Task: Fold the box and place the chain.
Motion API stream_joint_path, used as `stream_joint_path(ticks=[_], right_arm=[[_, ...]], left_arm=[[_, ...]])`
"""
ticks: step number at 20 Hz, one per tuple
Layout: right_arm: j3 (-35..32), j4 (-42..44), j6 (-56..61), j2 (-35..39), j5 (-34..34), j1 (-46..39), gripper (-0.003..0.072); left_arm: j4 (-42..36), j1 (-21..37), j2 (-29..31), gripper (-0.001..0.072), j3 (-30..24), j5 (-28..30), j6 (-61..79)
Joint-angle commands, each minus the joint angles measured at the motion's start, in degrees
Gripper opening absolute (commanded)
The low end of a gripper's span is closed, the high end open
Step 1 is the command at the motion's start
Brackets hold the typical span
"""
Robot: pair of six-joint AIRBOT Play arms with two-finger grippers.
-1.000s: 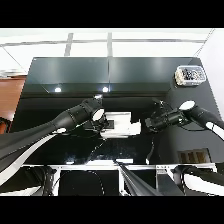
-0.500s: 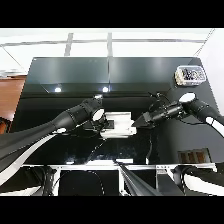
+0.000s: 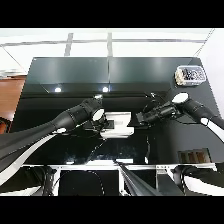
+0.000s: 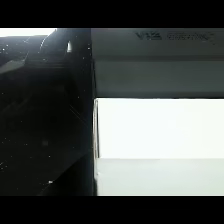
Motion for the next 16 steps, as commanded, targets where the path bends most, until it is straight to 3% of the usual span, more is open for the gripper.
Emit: stream_joint_path(ticks=[1, 5, 7, 16], right_arm=[[2.36, -5.86, 7.63, 0.04, -5.35, 4.46, 0.0467], [6.49, -14.91, 18.80, 0.04, -7.02, 9.20, 0.0460], [8.48, -22.43, 25.64, 0.04, -7.98, 12.52, 0.0421], [12.63, -56.02, 61.00, -0.52, -12.00, 28.44, 0.0420]], left_arm=[[0.02, 0.02, -0.04, 0.0029, 0.00, 0.22, 0.00], [0.02, 0.02, -0.04, 0.0030, 0.00, 0.48, 0.00], [0.02, 0.02, -0.04, 0.0030, 0.00, 0.50, 0.00], [0.02, 0.02, -0.04, 0.0030, 0.00, 0.85, 0.00]])
